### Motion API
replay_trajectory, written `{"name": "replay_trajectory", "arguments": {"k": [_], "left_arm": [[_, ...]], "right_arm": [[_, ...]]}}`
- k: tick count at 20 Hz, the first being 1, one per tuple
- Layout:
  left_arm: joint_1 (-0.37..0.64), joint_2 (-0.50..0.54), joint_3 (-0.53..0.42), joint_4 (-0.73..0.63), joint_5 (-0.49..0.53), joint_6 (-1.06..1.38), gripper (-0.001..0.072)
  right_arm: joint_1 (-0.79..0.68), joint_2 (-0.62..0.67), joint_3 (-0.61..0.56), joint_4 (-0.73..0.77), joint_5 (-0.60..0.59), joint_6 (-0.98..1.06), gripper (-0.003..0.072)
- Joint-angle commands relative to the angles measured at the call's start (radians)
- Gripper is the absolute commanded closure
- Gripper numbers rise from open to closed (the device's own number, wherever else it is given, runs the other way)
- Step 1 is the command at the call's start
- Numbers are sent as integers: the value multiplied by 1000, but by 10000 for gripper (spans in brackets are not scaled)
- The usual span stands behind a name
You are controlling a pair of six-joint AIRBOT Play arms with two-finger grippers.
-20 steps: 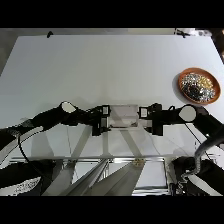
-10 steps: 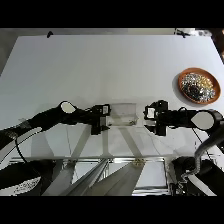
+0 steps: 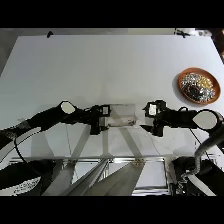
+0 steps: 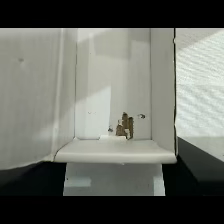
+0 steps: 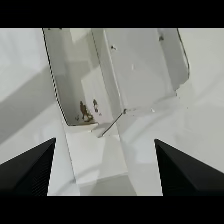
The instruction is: Fold the box and place the chain.
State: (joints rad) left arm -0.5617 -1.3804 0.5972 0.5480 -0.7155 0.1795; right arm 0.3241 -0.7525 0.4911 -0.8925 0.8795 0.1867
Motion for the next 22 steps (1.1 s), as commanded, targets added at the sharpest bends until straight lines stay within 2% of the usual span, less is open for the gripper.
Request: {"name": "replay_trajectory", "arguments": {"k": [1, 2, 4, 11, 12, 15, 16, 22], "left_arm": [[-1, 0, -1, 7, -6, 0, 485], [-1, 0, -1, 6, -6, 0, 485], [-1, 0, -1, 6, -6, 0, 485], [-1, 0, -1, 6, -6, 0, 486], [-1, 0, -1, 6, -6, 0, 486], [-1, 0, -1, 7, -7, 0, 486], [-1, 0, -1, 6, -7, 0, 486], [-1, 0, -1, 6, -7, -1, 486]], "right_arm": [[0, 0, 0, 63, -2, 0, 51], [0, 0, 0, 69, -4, 0, 52], [0, 0, 0, 71, -3, 0, 173], [0, 0, 0, 114, -4, 0, 172], [0, 0, 0, 123, -5, 0, 190], [0, -5, 0, 144, -5, -3, 606], [0, -17, 0, 175, -13, -5, 678], [1, -190, 0, 385, -202, -14, 679]]}}
